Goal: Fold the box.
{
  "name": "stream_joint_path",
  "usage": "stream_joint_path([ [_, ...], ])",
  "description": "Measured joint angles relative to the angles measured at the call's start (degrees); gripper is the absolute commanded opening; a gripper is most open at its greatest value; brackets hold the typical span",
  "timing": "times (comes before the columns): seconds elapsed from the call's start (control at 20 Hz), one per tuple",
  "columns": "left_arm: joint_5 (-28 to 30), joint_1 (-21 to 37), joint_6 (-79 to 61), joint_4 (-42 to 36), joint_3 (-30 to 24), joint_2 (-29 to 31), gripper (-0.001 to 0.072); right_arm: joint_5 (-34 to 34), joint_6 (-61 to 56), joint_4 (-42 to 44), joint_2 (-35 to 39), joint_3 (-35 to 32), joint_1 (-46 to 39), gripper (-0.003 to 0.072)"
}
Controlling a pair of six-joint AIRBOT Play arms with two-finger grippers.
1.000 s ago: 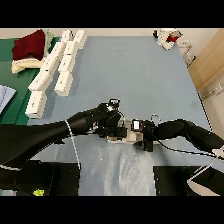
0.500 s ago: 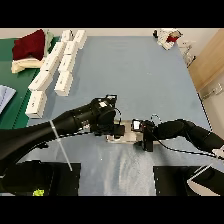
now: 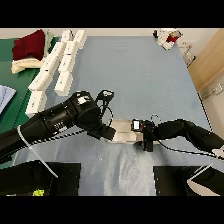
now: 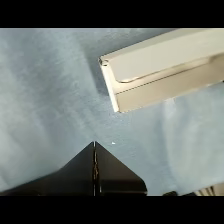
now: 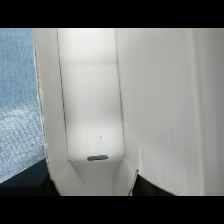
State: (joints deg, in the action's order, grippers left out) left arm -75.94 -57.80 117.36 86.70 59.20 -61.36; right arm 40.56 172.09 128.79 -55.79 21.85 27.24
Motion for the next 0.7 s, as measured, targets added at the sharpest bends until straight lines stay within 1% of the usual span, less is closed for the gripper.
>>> stream_joint_path([
  [0.1, 0.52, 0.42, -5.92, -0.15, -0.79, 1.29, 0.0009, 0.00, 0.00, 0.00, 0.00, 0.00, 0.00, 0.0514],
  [0.15, 1.20, 1.66, -9.88, -0.52, -1.88, 2.67, 0.0011, 0.00, 0.00, 0.00, 0.00, 0.00, 0.00, 0.0514],
  [0.25, 3.28, 6.12, -22.03, -2.93, -5.25, 5.97, 0.0016, 0.00, 0.00, 0.00, 0.00, 0.00, 0.00, 0.0514],
  [0.3, 4.42, 9.09, -30.88, -5.25, -7.39, 7.65, 0.0320, 0.00, 0.00, 0.00, 0.00, 0.00, 0.00, 0.0514],
  [0.35, 5.44, 12.07, -39.93, -7.72, -9.46, 8.98, 0.0690, 0.00, 0.00, 0.00, -0.02, 0.00, 0.00, 0.0514],
  [0.45, 8.44, 18.34, -56.41, -12.61, -13.75, 10.75, 0.0694, 0.00, -0.02, 0.00, 0.00, 0.00, 0.00, 0.0514],
  [0.55, 12.09, 23.80, -68.32, -17.62, -17.53, 11.26, 0.0694, 0.00, -0.02, 0.00, -0.02, 0.00, 0.00, 0.0514],
  [0.7, 18.51, 28.96, -85.31, -25.81, -22.43, 10.36, 0.0695, 0.00, -0.02, 0.00, 0.00, 0.00, 0.00, 0.0514],
])
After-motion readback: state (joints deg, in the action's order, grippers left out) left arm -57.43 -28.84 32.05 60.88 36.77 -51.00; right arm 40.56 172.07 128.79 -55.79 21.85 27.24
